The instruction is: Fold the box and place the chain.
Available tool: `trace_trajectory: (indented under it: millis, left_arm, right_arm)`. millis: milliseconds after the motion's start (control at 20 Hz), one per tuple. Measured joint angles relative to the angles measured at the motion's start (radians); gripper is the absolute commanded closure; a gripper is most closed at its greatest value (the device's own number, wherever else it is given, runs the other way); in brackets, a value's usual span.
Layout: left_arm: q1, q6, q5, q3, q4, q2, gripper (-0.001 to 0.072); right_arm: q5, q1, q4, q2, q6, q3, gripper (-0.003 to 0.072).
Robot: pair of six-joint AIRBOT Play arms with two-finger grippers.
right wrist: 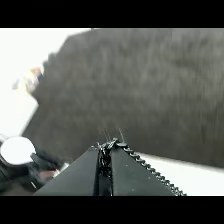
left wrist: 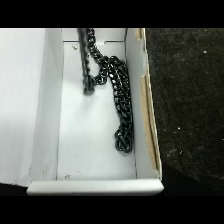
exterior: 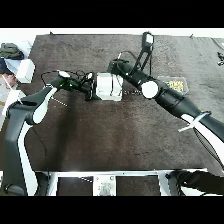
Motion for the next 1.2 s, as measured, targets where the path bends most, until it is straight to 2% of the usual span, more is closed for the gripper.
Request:
trace_trajectory:
  millis: [100,150,200,450,800,950,1200]
  left_arm:
    - [0.000,0.000,0.000,0.000,0.000,0.000,0.0437]
    - [0.000,0.000,0.000,0.000,0.000,0.000,0.0437]
    - [0.000,0.000,0.000,0.000,0.000,0.000,0.0437]
    - [0.000,0.000,0.000,0.000,0.000,0.000,0.0437]
    - [0.000,0.000,0.000,0.000,0.000,0.000,0.0437]
    - [0.000,0.000,0.000,0.000,0.000,0.000,0.0437]
    - [0.000,0.000,0.000,0.000,0.000,0.000,0.0437]
  right_arm:
    - [0.039,0.000,0.000,-0.040,0.001,0.001,0.0675]
    - [0.060,0.001,0.001,-0.058,0.002,0.001,0.0486]
    - [0.075,0.001,0.003,-0.072,0.002,0.001,0.0434]
    - [0.187,-0.039,-0.059,-0.075,0.002,0.001,0.0433]
    - [0.461,-0.256,-0.187,-0.021,0.005,-0.032,0.0434]
    - [0.514,-0.316,-0.201,-0.084,-0.004,-0.028,0.0434]
    - [0.586,-0.344,-0.210,-0.227,-0.047,0.055,0.0434]
